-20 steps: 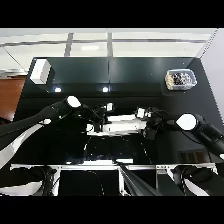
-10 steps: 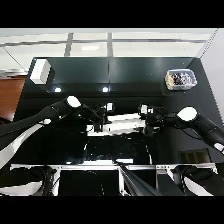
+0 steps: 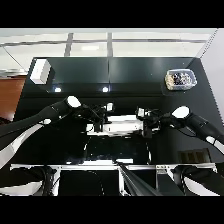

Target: Fold the box and place the chain.

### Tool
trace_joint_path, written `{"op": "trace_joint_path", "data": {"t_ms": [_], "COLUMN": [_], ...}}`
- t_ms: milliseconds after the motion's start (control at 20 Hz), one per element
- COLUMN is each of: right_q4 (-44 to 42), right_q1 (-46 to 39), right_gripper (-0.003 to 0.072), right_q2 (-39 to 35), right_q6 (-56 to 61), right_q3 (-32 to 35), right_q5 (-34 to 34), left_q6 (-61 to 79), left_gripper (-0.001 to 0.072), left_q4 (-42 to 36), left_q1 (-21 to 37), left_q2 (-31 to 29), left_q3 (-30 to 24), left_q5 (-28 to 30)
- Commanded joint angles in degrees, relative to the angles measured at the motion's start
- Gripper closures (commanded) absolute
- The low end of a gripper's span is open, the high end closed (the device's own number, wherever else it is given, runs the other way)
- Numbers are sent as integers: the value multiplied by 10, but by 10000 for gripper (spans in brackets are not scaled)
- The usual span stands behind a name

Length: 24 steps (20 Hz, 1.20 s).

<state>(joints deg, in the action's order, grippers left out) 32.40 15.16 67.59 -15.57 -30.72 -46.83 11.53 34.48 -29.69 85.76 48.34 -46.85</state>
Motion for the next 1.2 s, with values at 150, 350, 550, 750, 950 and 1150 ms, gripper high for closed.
{"op": "trace_joint_path", "data": {"t_ms": [150, 350, 550, 750, 950, 1150], "right_q4": [63, 55, 53, 54, 56, 56], "right_q1": [21, 22, 22, 22, 22, 22], "right_gripper": [8, 15, 15, 15, 16, 15], "right_q2": [9, 9, 16, 34, 38, 38], "right_q6": [25, 25, 25, 25, 25, 25], "right_q3": [-1, -1, -2, -2, -2, -2], "right_q5": [-4, 5, 6, 6, 8, 8], "left_q6": [0, 0, 0, 0, 0, 0], "left_gripper": [683, 683, 683, 683, 683, 683], "left_q4": [0, 0, 0, 0, 0, 0], "left_q1": [0, 0, 0, 0, 0, 0], "left_q2": [0, 0, 0, 0, 0, 0], "left_q3": [0, 0, 0, 0, 0, 0], "left_q5": [1, 1, 1, 1, 1, 1]}}
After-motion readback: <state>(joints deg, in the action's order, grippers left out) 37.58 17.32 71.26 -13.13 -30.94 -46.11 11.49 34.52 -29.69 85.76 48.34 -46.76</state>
